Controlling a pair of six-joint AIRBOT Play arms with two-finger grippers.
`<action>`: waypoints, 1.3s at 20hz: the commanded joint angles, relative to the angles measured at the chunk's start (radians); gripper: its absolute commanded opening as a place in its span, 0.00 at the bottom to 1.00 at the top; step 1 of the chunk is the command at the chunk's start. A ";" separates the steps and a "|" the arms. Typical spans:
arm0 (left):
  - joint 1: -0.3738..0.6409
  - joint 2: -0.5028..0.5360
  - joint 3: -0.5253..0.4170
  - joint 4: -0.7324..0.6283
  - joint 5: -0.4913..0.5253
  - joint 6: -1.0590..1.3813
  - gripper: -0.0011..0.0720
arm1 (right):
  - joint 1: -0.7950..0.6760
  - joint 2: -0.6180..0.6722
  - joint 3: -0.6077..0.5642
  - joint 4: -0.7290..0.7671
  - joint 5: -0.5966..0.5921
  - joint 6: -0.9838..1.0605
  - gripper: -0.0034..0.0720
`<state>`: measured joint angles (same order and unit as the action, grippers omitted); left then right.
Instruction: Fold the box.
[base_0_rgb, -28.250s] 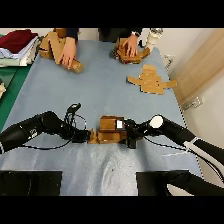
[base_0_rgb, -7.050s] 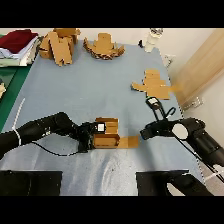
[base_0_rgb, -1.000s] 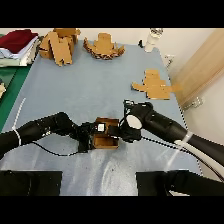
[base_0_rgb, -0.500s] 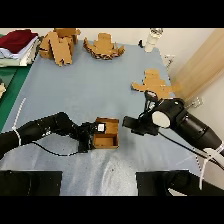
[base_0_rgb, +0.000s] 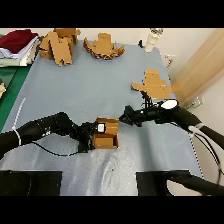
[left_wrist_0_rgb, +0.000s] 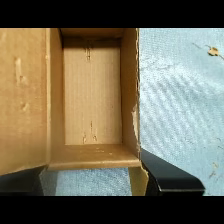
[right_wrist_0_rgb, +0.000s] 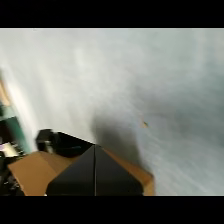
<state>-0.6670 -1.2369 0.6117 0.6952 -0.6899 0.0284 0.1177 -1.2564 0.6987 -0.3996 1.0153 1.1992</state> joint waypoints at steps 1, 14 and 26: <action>0.000 0.000 0.000 0.000 0.001 0.000 0.65 | -0.043 -0.192 0.005 0.351 0.128 -0.425 0.05; 0.000 0.000 0.000 0.000 -0.002 0.000 0.65 | 0.224 0.022 -0.076 0.123 0.047 -0.699 0.05; 0.000 0.000 0.000 0.000 -0.002 0.000 0.65 | 0.486 0.206 -0.081 -0.254 -0.278 -0.604 0.05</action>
